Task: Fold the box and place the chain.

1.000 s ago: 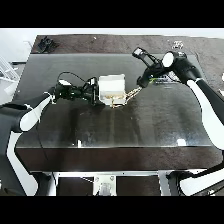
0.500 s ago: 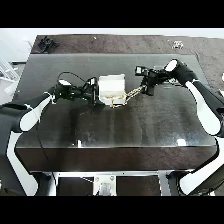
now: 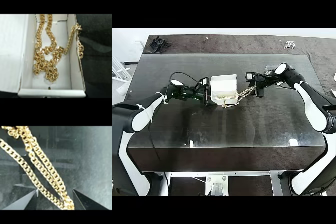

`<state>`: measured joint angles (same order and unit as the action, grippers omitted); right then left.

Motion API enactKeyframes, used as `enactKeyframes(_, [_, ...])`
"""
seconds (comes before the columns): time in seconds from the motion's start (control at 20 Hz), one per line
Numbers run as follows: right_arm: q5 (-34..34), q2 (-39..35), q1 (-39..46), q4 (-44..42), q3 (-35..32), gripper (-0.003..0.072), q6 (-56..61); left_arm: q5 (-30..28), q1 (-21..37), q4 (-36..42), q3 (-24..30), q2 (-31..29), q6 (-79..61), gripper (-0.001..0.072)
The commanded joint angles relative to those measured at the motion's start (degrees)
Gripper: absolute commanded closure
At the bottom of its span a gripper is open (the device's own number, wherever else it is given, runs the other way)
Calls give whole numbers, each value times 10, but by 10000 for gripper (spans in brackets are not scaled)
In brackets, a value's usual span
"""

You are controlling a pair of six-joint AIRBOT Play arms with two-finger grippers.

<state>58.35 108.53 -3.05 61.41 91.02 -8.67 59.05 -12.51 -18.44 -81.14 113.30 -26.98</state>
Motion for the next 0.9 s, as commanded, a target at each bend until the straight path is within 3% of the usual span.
enactKeyframes(0.0, [-6,9,0,-4,0,175,-10,0,0,0,0,0,0,354])
enactKeyframes(0.2, [3,13,0,-3,0,335,-8,0,0,0,0,0,0,354])
enactKeyframes(0.3, [13,19,0,-3,0,521,11,0,0,0,0,0,0,354])
enactKeyframes(0.4, [18,23,0,5,-1,654,39,0,0,0,0,0,0,354])
enactKeyframes(0.65, [35,11,0,26,8,683,138,0,0,0,0,0,0,354])
enactKeyframes(0.85, [37,-45,0,6,8,684,163,0,0,0,0,0,0,354])
